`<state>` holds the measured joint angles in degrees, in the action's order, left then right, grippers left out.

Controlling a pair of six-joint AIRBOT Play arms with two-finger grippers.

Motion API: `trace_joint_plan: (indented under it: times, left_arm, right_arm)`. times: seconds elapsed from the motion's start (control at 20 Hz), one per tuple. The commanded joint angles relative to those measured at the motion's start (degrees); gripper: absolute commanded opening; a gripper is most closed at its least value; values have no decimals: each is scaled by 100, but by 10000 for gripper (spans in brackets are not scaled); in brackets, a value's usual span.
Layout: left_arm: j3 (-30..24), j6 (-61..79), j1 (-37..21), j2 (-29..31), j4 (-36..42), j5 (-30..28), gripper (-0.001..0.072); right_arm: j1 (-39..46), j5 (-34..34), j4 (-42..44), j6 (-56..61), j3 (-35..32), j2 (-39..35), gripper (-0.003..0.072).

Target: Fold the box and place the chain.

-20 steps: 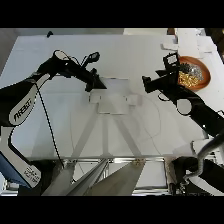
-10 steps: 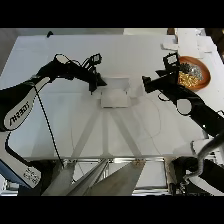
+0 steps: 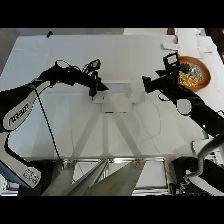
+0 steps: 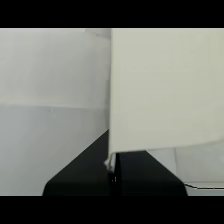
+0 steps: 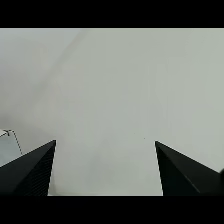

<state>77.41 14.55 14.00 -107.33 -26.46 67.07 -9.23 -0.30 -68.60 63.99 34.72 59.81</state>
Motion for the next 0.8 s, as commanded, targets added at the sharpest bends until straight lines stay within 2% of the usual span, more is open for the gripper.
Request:
trace_joint_plan:
  times: [0.0,0.35,0.75]
  left_arm:
    - [-20,219,-4,2,177,70,5]
    - [-20,208,17,-81,-273,68,5]
    - [-20,216,50,-107,-282,44,9]
  right_arm:
    - [-4,-2,2,2,7,-4,713]
    - [-4,-2,2,0,7,-4,713]
    - [-4,-2,2,0,7,-4,713]
